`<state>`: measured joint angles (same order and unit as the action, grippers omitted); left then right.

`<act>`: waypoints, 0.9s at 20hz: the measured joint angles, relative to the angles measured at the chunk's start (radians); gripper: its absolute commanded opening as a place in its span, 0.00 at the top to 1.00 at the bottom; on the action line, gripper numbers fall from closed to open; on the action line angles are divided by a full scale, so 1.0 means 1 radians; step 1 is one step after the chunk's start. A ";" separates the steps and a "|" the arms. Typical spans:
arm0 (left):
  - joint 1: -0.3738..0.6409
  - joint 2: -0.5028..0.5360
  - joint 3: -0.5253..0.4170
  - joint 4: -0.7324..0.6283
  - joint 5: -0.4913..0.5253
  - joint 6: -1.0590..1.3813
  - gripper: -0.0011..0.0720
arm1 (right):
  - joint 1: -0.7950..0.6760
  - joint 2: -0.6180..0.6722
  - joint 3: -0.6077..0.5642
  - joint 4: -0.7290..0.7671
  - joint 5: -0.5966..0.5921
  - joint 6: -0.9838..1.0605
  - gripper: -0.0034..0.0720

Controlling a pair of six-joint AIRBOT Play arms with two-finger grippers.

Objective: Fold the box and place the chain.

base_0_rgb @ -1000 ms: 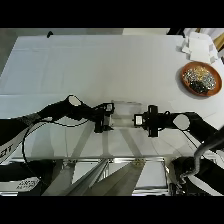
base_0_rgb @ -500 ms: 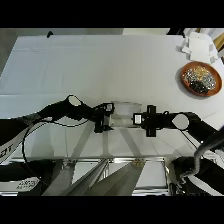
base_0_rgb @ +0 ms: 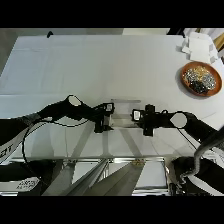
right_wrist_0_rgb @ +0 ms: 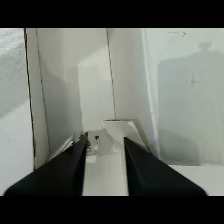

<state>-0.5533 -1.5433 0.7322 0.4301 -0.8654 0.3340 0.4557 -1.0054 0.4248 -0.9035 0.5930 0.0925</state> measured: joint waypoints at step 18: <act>0.000 0.000 0.000 0.001 0.000 0.002 0.55 | 0.000 0.186 0.000 -0.194 0.129 0.424 0.94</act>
<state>-0.5529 -1.5433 0.7322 0.4309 -0.8650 0.3363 0.4553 -0.8192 0.4248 -1.0977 0.7216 0.5163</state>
